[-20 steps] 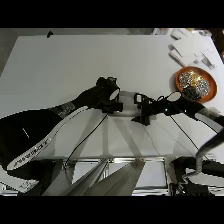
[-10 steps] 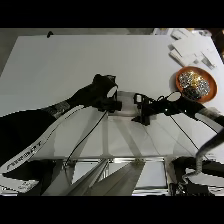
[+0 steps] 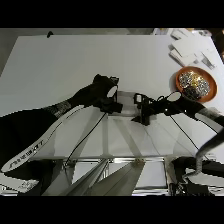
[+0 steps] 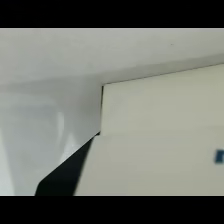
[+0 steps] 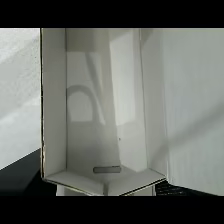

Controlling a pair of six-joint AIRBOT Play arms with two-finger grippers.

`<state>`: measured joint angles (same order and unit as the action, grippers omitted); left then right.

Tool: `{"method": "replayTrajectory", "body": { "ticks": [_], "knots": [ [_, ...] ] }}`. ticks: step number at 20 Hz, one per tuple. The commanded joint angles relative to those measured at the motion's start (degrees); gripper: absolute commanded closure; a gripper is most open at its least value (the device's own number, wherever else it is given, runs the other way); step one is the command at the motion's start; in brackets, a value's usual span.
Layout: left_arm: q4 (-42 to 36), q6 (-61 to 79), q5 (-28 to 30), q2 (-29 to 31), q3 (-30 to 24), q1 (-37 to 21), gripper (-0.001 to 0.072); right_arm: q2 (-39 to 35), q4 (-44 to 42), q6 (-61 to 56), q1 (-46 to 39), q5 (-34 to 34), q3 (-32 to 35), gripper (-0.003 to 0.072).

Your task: Fold the box and place the chain.

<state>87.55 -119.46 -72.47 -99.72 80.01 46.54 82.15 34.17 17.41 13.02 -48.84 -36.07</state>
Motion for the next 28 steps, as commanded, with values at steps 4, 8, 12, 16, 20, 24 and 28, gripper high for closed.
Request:
{"method": "replayTrajectory", "body": {
  "ticks": [4,8,12,16,20,24,28],
  "knots": [
    [0.0,1.0,0.5,-1.7,0.0,0.3,0.0702,0.0,0.3,0.4,0.0,0.0,0.0,0.0289],
    [-0.1,1.0,0.7,-1.9,0.0,0.3,0.0638,0.0,0.3,0.4,0.0,0.1,0.0,0.0289],
    [0.0,1.0,0.7,-1.9,0.0,0.3,0.0707,0.0,0.3,0.4,0.0,0.0,0.0,0.0289],
    [-0.1,1.1,0.7,-1.5,0.0,0.2,0.0696,0.0,0.3,0.4,0.0,0.0,0.0,0.0289],
    [-0.1,1.2,0.5,0.3,0.0,-0.2,0.0422,0.0,0.3,0.4,0.0,0.0,0.0,0.0289],
    [-0.2,5.8,0.3,4.4,0.0,-1.1,0.0422,0.0,0.3,0.4,0.0,0.0,0.0,0.0289],
    [-2.5,18.8,-2.2,9.7,0.0,-2.5,0.0421,0.0,0.3,0.4,0.0,0.0,0.0,0.0289]
  ]
}}
